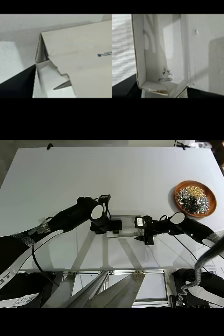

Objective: Fold the box and place the chain.

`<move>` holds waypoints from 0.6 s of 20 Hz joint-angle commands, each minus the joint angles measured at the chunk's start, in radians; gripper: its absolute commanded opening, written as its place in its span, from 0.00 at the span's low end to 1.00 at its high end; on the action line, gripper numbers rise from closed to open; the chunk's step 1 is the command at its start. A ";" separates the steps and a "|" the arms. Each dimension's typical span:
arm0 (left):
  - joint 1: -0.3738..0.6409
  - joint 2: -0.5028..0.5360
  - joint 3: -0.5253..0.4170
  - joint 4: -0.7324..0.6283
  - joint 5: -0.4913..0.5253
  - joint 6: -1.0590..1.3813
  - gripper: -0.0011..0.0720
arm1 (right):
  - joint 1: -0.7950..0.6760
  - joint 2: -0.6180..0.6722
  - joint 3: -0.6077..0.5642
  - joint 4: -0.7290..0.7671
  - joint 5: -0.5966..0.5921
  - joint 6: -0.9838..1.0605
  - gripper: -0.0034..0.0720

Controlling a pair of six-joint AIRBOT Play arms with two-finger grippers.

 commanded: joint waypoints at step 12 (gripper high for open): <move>-0.063 -0.115 0.093 0.088 -0.123 -0.158 0.63 | 0.000 0.000 0.000 0.000 0.000 0.000 0.36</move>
